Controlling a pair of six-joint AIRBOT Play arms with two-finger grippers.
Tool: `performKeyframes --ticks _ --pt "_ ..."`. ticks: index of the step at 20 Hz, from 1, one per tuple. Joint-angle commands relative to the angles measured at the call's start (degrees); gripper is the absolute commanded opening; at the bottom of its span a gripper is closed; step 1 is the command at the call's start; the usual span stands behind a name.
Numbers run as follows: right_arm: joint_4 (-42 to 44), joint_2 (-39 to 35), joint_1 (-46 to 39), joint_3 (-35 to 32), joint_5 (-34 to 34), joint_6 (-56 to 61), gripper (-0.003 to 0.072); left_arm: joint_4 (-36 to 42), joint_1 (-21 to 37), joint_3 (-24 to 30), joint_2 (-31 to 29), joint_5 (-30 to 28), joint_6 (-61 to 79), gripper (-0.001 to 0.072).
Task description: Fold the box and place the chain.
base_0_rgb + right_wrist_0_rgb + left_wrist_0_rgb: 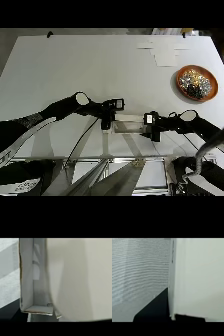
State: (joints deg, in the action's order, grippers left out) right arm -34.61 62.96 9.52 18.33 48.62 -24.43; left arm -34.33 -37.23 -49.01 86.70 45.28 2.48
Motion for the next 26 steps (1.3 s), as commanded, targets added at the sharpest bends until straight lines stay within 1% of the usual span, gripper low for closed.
performKeyframes --ticks 1,5,7,9,10,11,13,17,21,26 --pt "0.9 0.0 0.1 0.1 0.1 -0.1 0.0603 0.0 0.0 0.0 0.0 0.0 0.0 0.0009" --pt "2.3 0.0 0.1 0.1 0.2 -0.1 0.0618 0.0 0.0 0.0 0.0 0.0 0.0 0.0009" --pt "2.1 0.0 0.1 0.1 0.0 -0.1 0.0606 0.0 0.0 0.0 0.0 0.0 0.0 0.0009" --pt "1.8 0.0 0.1 0.0 0.0 -0.1 0.0500 0.0 0.0 0.0 0.0 0.0 0.0 0.0009" --pt "1.6 0.0 0.1 0.0 0.0 -0.2 0.0496 0.0 0.0 0.0 0.0 0.0 0.0 0.0009" --pt "1.2 0.0 0.1 0.0 0.0 -0.2 0.0449 0.0 0.0 0.0 0.0 0.0 0.0 0.0009" --pt "0.2 0.0 0.1 0.0 -0.1 -0.2 0.0410 0.0 0.0 0.0 0.0 0.0 0.0 0.0009" --pt "-0.2 0.0 0.1 0.0 -0.2 -0.1 0.0410 0.0 0.0 0.0 0.0 0.0 0.0 0.0009" --pt "-2.7 0.0 0.1 -0.2 -0.1 -0.1 0.0410 0.0 0.0 0.0 0.0 0.0 0.0 0.0009" --pt "-2.2 0.0 0.1 -0.2 -2.0 -0.2 0.0410 0.0 0.0 0.0 0.0 0.0 0.0 0.0009"
